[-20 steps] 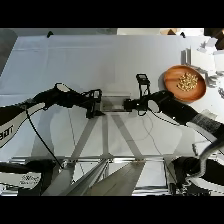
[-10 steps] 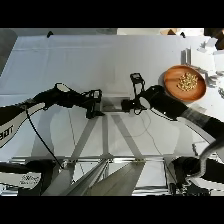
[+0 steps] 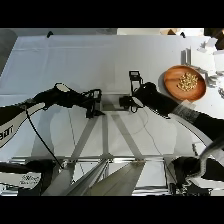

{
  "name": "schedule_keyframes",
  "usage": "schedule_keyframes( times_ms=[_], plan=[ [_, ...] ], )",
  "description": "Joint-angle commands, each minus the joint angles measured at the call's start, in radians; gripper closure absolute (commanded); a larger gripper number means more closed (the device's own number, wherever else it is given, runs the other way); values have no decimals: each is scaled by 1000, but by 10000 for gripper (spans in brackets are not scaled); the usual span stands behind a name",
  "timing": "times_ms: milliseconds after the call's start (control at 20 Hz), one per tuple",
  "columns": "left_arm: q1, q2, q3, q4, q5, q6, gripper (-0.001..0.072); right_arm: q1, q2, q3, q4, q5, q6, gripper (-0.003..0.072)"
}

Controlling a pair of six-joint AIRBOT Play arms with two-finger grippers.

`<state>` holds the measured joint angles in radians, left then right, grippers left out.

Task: Fold the box and place the chain.

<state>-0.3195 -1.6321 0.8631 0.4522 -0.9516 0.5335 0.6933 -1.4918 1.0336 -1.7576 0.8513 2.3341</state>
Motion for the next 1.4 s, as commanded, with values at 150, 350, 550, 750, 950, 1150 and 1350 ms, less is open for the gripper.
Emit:
schedule_keyframes(
  times_ms=[150,350,550,750,950,1150,1350],
  plan=[
    [0,0,0,1,-2,2,499,20,-54,10,32,-21,26,352],
    [0,0,0,1,-2,2,499,24,-69,10,29,-38,27,676],
    [0,0,0,1,-2,1,499,24,-59,10,40,-35,26,531],
    [0,0,0,1,-2,1,499,24,9,10,67,21,21,155],
    [0,0,0,1,-2,1,499,23,131,10,71,178,-39,154],
    [0,0,0,1,-2,1,499,-10,260,10,63,237,-197,155],
    [0,0,0,1,-2,1,499,-157,351,10,43,253,-354,152]
  ],
)
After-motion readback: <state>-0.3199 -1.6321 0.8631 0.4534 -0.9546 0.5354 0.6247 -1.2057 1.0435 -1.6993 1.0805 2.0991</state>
